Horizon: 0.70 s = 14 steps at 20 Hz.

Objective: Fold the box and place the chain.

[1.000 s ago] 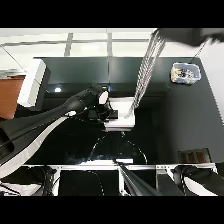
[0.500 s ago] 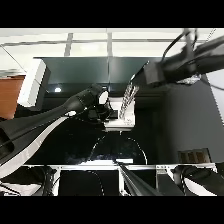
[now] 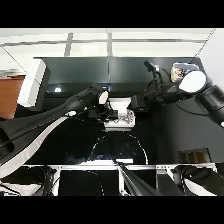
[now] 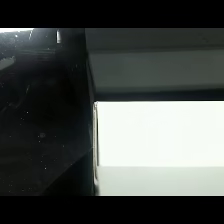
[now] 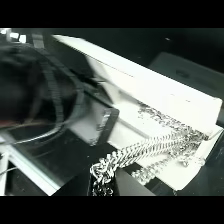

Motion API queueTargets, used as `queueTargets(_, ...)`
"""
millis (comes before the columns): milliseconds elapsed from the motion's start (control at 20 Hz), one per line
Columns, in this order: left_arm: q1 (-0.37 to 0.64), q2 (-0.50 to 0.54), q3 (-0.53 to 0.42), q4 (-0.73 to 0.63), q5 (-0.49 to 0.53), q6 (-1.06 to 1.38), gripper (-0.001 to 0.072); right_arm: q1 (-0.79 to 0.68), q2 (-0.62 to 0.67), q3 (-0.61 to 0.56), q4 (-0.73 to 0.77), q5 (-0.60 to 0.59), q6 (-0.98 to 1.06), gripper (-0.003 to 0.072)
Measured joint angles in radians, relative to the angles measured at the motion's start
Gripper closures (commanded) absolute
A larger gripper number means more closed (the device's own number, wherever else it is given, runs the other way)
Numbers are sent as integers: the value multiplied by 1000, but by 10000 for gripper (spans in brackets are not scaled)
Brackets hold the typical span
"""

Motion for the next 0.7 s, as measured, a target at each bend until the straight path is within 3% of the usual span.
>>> queueTargets(150, 0, 0, 0, 0, 0, 0, 680, 14, -3, -46, 7, -68, 6, 642)
queueTargets(200, 0, 0, 0, 0, 0, 0, 680, 17, -3, -54, 16, -87, 6, 512)
queueTargets(250, 0, 0, 0, 0, 1, 0, 681, 19, -3, -60, 22, -102, 10, 428)
queueTargets(400, 0, 0, 0, 0, 1, 0, 680, 10, -3, -69, 28, -114, 11, 421)
queueTargets(700, 0, 0, 0, -2, 2, 0, 680, -140, 46, -74, -64, -8, -82, 422)
